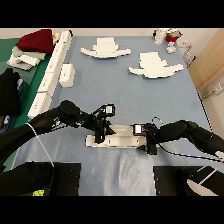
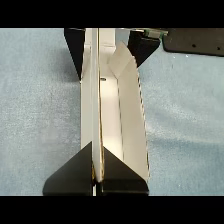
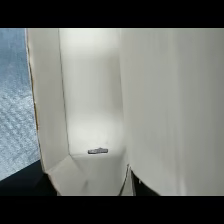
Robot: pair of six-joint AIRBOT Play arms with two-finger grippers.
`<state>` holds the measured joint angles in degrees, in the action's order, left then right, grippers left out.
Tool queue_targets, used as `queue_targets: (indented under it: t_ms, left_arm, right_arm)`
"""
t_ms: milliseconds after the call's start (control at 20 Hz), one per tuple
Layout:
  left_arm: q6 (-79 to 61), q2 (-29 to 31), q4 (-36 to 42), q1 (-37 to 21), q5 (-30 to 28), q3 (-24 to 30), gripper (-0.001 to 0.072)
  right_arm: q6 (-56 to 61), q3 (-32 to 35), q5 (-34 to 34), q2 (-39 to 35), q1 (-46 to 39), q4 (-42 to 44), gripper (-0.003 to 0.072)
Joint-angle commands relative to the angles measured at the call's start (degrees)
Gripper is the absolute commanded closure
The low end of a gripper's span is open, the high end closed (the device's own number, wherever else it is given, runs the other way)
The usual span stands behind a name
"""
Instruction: Fold the box.
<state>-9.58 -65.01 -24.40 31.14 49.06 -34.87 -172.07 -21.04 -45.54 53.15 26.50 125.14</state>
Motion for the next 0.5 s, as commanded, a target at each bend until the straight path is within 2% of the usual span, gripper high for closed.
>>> queue_targets:
  t_ms: [0, 450]
  left_arm:
    - [0.0, -0.04, -0.02, -0.04, 0.0, 0.0, 0.0698]
    - [0.0, -0.04, -0.02, -0.04, 0.0, 0.0, 0.0697]
  right_arm:
    - [0.0, 0.04, 0.07, -0.39, 0.07, 0.28, 0.0023]
    - [0.0, 0.04, 0.07, -1.44, 0.81, 1.16, 0.0024]
